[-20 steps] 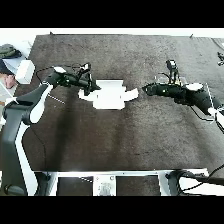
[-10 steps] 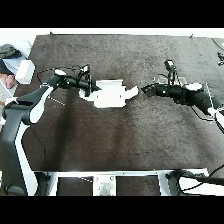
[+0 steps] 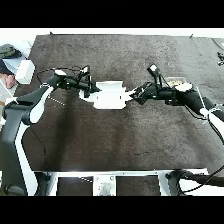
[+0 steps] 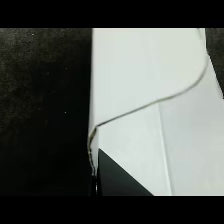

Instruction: Fold the box and place the chain.

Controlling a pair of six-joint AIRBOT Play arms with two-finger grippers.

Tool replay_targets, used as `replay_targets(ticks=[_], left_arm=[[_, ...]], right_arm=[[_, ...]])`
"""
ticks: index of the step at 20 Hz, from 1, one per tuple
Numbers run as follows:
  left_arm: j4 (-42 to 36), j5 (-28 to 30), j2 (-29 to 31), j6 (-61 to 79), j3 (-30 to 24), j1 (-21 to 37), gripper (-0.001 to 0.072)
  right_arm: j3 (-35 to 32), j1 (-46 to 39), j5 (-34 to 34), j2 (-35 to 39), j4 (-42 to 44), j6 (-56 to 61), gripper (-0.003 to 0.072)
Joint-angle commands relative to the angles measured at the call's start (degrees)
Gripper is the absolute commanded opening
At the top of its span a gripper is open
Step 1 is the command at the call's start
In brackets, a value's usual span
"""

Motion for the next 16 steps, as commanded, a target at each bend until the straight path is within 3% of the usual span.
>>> replay_targets(ticks=[1, 5, 7, 16], left_arm=[[1.7, -0.5, 0.0, 0.0, 0.0, 0.0, 0.0012], [2.4, -0.5, 0.0, 0.0, 0.0, 0.0, 0.0012], [2.4, -0.5, 0.0, 0.0, 0.0, 0.0, 0.0013], [2.4, -0.5, 0.0, 0.0, 0.0, 0.0, 0.0012]], right_arm=[[0.0, 3.5, -1.4, -0.6, -2.6, -6.3, 0.0488], [0.0, 5.2, -2.7, -1.2, -5.7, -9.3, 0.0491], [0.0, 6.3, -3.2, -1.2, -5.9, -11.9, 0.0558], [0.0, 10.0, -4.5, -4.5, -10.1, -15.9, 0.0559]])
